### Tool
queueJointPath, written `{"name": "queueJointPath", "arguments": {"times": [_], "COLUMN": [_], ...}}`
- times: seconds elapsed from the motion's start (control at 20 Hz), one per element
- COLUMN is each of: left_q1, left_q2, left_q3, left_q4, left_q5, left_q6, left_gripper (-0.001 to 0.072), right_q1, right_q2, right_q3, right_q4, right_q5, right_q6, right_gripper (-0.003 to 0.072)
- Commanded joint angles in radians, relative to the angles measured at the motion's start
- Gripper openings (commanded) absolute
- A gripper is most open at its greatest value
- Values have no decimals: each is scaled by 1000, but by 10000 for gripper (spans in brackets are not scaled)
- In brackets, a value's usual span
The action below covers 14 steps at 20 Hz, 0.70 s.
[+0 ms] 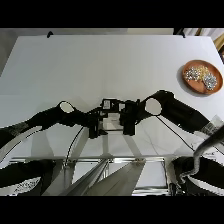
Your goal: Fold the box and place the chain.
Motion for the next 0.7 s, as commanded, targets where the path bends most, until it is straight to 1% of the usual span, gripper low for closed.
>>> {"name": "queueJointPath", "arguments": {"times": [0.0,0.4,0.45,0.5,0.55,0.65], "left_q1": [0,0,0,0,0,0], "left_q2": [0,0,0,0,0,0], "left_q3": [0,0,0,0,0,0], "left_q4": [0,0,0,0,0,0], "left_q5": [0,0,0,0,0,0], "left_q6": [2,2,2,2,2,2], "left_gripper": [275,275,275,275,275,275], "right_q1": [0,18,26,31,32,32], "right_q2": [0,0,0,0,0,0], "right_q3": [-13,-48,-48,-48,-48,-48], "right_q4": [-31,-33,-33,-33,-32,-33], "right_q5": [-8,-10,-10,-10,-9,-3], "right_q6": [-2,-3,-3,-3,-3,-3], "right_gripper": [152,160,231,323,351,351]}}
